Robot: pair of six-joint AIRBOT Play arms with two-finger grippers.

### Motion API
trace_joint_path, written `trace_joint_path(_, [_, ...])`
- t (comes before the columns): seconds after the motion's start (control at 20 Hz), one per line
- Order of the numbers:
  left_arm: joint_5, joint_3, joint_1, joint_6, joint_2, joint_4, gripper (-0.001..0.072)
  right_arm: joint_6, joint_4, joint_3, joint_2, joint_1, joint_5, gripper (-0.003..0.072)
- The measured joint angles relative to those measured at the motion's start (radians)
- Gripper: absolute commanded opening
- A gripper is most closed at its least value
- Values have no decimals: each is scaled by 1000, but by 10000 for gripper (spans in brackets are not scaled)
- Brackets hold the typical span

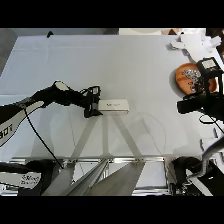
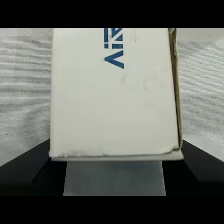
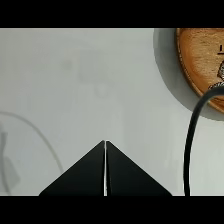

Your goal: Fold the box and place the chain.

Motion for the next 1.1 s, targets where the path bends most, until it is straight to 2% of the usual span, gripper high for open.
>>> trace_joint_path(0.25, [5,-2,-1,-38,19,11,7,1,7,0,0,0,-60,9])
trace_joint_path(0.35, [-38,-4,0,-96,63,64,7,2,8,0,0,0,-105,9])
trace_joint_path(0.45, [-20,-2,3,-177,138,91,7,3,9,0,0,0,-145,9])
trace_joint_path(0.75, [-47,-2,5,-534,456,409,7,3,9,0,0,0,-224,9])
trace_joint_path(0.9, [-55,-2,5,-759,615,620,7,3,10,0,0,0,-238,9])
trace_joint_path(1.1, [-73,-2,5,-1081,768,917,6,3,10,0,0,0,-246,9])
